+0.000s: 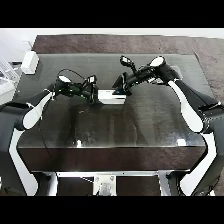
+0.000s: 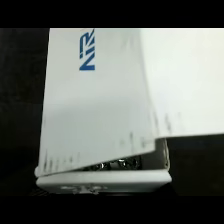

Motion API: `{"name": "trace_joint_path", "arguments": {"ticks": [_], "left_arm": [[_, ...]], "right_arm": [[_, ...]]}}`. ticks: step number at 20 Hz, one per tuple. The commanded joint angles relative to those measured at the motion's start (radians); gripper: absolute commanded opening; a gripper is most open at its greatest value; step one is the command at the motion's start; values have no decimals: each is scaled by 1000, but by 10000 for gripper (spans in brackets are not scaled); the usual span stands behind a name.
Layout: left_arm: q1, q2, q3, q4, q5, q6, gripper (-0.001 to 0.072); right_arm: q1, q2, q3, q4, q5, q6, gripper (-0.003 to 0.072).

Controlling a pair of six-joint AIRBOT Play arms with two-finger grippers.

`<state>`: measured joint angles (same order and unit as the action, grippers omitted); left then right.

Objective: Fold the box and place the chain.

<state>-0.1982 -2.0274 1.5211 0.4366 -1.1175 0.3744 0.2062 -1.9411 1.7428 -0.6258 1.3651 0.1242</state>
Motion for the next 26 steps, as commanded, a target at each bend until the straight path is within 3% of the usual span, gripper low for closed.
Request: {"name": "trace_joint_path", "arguments": {"ticks": [1,9,18,26], "left_arm": [[1,0,1,0,0,0,408],[1,0,1,0,0,0,409],[1,0,1,0,0,0,409],[1,0,1,0,0,0,408]], "right_arm": [[16,-1,4,-35,-2,-1,474],[19,-1,4,-55,32,6,296],[33,-1,3,-95,35,14,279],[37,-1,3,-119,-11,10,210]]}}
